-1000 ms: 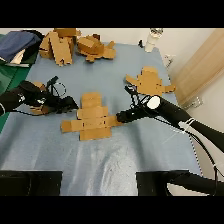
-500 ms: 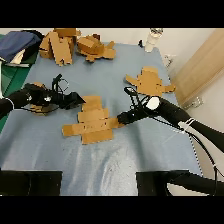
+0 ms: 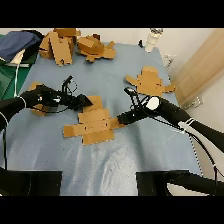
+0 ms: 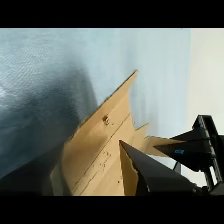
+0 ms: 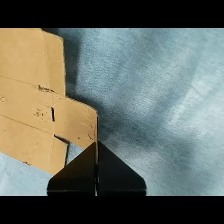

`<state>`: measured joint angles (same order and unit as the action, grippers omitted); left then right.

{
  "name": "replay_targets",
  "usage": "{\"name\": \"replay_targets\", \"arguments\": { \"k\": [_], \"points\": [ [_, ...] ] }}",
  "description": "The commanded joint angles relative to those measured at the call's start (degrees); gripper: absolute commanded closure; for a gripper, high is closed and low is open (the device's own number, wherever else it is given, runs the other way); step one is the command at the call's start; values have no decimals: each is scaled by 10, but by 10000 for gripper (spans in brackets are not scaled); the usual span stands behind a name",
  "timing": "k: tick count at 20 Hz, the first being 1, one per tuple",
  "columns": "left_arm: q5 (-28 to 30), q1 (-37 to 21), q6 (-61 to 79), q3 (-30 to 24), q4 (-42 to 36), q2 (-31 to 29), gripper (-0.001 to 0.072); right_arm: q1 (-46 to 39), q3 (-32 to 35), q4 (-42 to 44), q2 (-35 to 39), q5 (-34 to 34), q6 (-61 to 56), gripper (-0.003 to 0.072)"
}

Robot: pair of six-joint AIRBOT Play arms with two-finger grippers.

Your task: Fold the box.

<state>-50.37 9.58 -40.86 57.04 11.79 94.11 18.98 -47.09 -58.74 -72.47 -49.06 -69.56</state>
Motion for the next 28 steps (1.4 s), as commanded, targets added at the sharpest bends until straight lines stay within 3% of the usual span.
{"name": "replay_targets", "arguments": {
  "k": [1, 2, 3, 4, 7, 8, 11, 14, 16, 17, 21, 26, 28],
  "points": [
    [-30, 9, 42, 2, -16, 6, 253, 1, 0, 0, 0, 0, -1, 685],
    [-43, 9, 55, 2, -20, 6, 254, 1, 0, 0, 0, 0, -1, 685],
    [-48, 9, 58, 2, -19, 6, 358, 1, 0, 0, 0, 0, -1, 684],
    [-48, 9, 70, 2, -20, 6, 535, 1, 0, 0, 0, 0, -1, 685],
    [-47, 9, 104, 2, -37, 7, 551, 1, 0, 0, 0, 0, -5, 685],
    [-47, 9, 112, 2, -46, 8, 702, 1, 0, 0, 0, 0, -5, 685],
    [-50, 9, 155, 2, -61, 9, 697, 1, 0, 0, 0, -1, -5, 683],
    [-89, 9, 218, 2, -69, 9, 698, -1, 0, -10, 0, -1, -39, 681],
    [-147, 9, 282, 2, -83, 9, 698, -1, -1, -60, 0, 0, -95, 512],
    [-180, 9, 303, 2, -91, 9, 698, -1, -1, -90, 0, -1, -125, 481],
    [-301, 11, 356, 1, -142, 9, 698, -8, -1, -145, 6, -5, -200, 481],
    [-300, 60, 431, 1, -174, 9, 698, -9, -2, -146, 75, 46, -235, 481],
    [-325, 85, 457, 1, -215, 9, 698, -9, -2, -146, 109, 75, -251, 481]
  ]
}}
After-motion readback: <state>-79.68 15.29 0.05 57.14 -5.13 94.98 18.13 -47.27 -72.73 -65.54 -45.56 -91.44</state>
